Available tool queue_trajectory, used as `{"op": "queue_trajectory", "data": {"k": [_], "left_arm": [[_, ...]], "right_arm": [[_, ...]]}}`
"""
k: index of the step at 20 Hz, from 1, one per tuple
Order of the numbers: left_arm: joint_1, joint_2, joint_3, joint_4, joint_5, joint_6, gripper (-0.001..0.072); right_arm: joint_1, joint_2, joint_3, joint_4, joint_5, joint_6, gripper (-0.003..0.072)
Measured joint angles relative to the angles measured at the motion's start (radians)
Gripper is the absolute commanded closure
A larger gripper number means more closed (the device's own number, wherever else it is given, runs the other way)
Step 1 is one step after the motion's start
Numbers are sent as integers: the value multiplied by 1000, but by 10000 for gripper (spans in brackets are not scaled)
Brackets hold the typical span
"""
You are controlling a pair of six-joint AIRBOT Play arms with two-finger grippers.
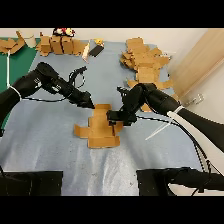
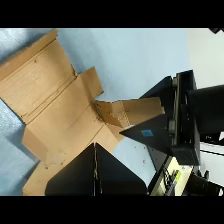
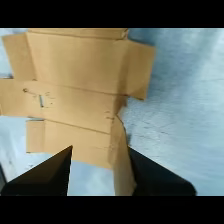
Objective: Fold the box.
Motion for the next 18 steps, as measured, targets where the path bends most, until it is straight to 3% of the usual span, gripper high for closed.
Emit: {"op": "queue_trajectory", "data": {"k": [8, 11, 13, 14, 15, 18], "left_arm": [[0, 0, 0, -5, -3, 16, 698], [0, 0, 0, -6, -3, 21, 699], [0, 0, 0, -6, -3, 24, 699], [0, 0, 0, -6, -3, 25, 699], [0, 0, 0, -6, -3, 26, 699], [0, 0, 0, -6, -5, 27, 699]], "right_arm": [[2, -3, -1, -183, -112, 87, 199], [6, -20, -2, -201, -121, 95, 331], [13, -44, -3, -199, -124, 98, 348], [18, -60, -3, -195, -124, 97, 398], [23, -74, -3, -191, -124, 93, 496], [37, -101, -3, -198, -130, 82, 562]]}}
